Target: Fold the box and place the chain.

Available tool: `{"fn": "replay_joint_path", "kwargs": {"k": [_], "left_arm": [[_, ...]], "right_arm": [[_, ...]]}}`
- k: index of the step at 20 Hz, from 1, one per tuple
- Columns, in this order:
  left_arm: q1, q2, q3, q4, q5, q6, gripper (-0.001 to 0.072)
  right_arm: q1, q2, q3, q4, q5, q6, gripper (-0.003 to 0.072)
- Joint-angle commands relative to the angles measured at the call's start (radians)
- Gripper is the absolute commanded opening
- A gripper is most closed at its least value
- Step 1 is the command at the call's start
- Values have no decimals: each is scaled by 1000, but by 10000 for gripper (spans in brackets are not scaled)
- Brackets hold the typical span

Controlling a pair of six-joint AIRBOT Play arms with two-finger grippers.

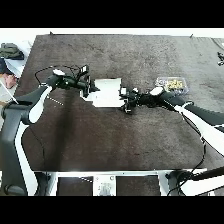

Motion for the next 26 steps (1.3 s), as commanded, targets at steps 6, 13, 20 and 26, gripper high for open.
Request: {"fn": "replay_joint_path", "kwargs": {"k": [6, 13, 20, 26], "left_arm": [[0, 0, 1, 0, 2, 0, 13], [0, 0, 1, -1, 2, 0, 12], [0, 0, 1, -2, 2, 0, 13], [0, 0, 1, -2, 2, 0, 13]], "right_arm": [[5, 32, 10, 65, -125, -90, 581], [-4, 11, 95, 61, -153, -89, 580], [-50, -65, 182, 60, -84, -126, 581], [-68, -120, 266, 53, 24, -93, 581]]}}
